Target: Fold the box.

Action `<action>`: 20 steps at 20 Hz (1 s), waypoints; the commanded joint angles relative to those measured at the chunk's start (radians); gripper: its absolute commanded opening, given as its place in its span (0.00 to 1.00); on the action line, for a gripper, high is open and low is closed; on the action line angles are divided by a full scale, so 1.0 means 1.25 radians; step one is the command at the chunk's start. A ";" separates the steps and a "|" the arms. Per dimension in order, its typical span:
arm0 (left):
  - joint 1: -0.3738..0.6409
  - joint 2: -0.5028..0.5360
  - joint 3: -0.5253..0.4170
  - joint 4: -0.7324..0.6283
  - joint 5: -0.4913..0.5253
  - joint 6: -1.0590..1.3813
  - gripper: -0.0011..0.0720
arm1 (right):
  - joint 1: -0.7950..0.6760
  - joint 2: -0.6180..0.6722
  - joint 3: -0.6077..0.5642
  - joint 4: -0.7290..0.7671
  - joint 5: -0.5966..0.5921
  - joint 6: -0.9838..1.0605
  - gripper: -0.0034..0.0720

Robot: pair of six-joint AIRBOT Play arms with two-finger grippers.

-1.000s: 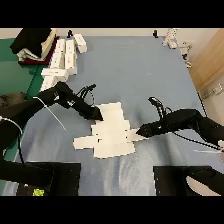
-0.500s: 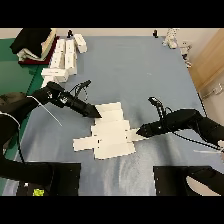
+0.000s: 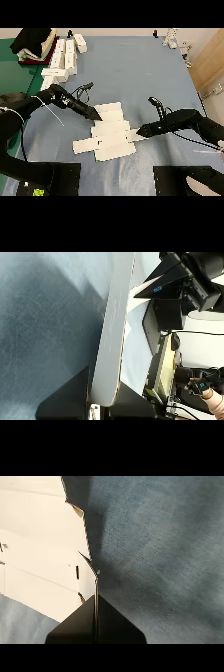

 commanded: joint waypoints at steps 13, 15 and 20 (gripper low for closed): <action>0.000 -0.027 0.001 0.003 -0.034 0.053 0.04 | 0.000 0.000 0.000 -0.009 0.012 0.000 0.07; 0.000 -0.027 0.001 0.000 -0.037 0.038 0.04 | 0.000 0.000 0.009 -0.050 0.023 0.000 0.08; -0.002 -0.015 0.009 -0.028 -0.038 0.143 0.04 | -0.002 0.000 0.068 -0.390 0.057 0.150 0.40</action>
